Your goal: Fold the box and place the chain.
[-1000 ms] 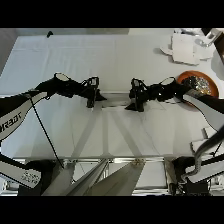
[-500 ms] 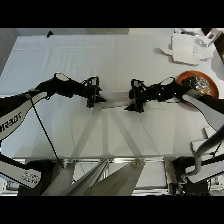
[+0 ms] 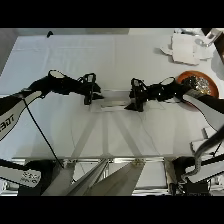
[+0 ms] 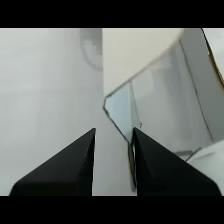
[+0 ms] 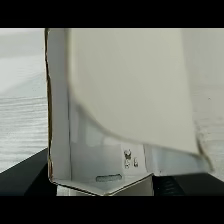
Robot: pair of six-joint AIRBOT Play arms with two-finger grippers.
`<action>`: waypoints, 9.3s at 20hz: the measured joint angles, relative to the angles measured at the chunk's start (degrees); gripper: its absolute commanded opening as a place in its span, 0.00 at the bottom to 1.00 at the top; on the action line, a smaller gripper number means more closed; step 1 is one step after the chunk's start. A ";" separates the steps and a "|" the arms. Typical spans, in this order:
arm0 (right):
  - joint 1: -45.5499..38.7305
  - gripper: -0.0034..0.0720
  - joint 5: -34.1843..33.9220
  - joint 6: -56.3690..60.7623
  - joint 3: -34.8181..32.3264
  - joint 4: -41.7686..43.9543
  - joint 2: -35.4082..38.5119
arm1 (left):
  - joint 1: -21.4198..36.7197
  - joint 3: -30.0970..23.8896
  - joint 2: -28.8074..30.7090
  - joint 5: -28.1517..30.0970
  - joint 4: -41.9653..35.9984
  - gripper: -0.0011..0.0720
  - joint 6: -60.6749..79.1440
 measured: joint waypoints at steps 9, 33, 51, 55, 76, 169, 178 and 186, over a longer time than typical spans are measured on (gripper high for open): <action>0.00 0.73 0.22 -0.04 0.00 -0.37 0.00 | 6.56 0.00 8.94 -3.23 8.76 0.14 -10.43; 0.00 0.73 0.33 -0.07 0.00 -0.15 0.00 | -3.43 0.02 0.00 14.14 -1.95 0.03 -39.06; 0.00 0.73 0.22 -0.11 0.00 -0.35 0.00 | 6.62 0.00 11.91 -6.14 9.51 0.82 -39.15; 0.00 0.73 0.22 -0.09 0.00 -0.33 0.00 | 2.86 0.00 12.44 -3.23 14.40 0.82 -32.15; 0.00 0.73 0.22 -0.09 0.00 -0.31 0.00 | -3.91 -8.15 11.56 11.19 22.73 0.85 -17.11; 0.00 0.73 0.24 -0.17 0.00 -0.37 0.00 | -5.29 -8.31 5.49 5.05 2.62 0.50 -6.10; -0.02 0.73 0.13 0.00 0.00 -0.24 0.00 | -5.29 -8.31 5.46 8.22 2.56 0.32 -6.10; 0.00 0.73 0.22 -0.04 0.00 -0.17 0.00 | -3.87 -8.31 8.17 7.87 2.58 0.20 -6.12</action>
